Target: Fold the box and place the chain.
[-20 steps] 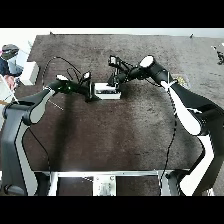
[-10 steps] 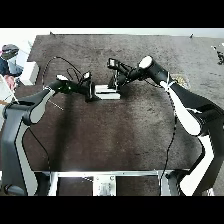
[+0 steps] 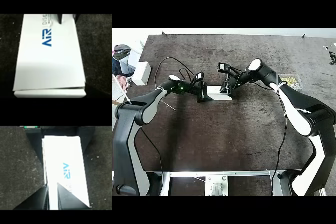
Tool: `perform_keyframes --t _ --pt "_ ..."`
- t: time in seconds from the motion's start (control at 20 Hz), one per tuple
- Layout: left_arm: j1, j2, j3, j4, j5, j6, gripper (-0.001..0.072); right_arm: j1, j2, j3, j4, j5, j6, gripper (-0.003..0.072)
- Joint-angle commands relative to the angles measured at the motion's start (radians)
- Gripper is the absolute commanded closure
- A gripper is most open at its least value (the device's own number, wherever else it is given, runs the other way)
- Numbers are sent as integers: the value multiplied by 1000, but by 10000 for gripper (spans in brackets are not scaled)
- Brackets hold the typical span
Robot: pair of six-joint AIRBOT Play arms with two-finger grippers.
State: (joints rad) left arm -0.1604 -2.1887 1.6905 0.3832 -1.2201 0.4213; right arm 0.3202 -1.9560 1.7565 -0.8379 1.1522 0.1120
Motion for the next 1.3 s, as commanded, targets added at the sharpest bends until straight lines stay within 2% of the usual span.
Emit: perform_keyframes --t 0.0,0.25,0.35,0.4,0.9,1.05,1.25 --pt "1 0 1 -2 5 -2 424 -14 13 -4 39 0 8 564" --pt "1 0 1 -2 5 -2 424 -58 44 -4 246 3 8 566" --pt "1 0 1 -2 5 -2 424 -64 43 -8 299 2 19 597" --pt "1 0 1 -2 5 -2 424 -64 39 -8 304 4 50 674" --pt "1 0 1 -2 5 -2 424 -64 -126 -8 153 22 274 673" --pt "1 0 1 -2 5 -2 423 -64 -109 -8 154 26 253 674" --pt "1 0 1 -2 5 -2 424 -64 2 -7 243 6 195 674"
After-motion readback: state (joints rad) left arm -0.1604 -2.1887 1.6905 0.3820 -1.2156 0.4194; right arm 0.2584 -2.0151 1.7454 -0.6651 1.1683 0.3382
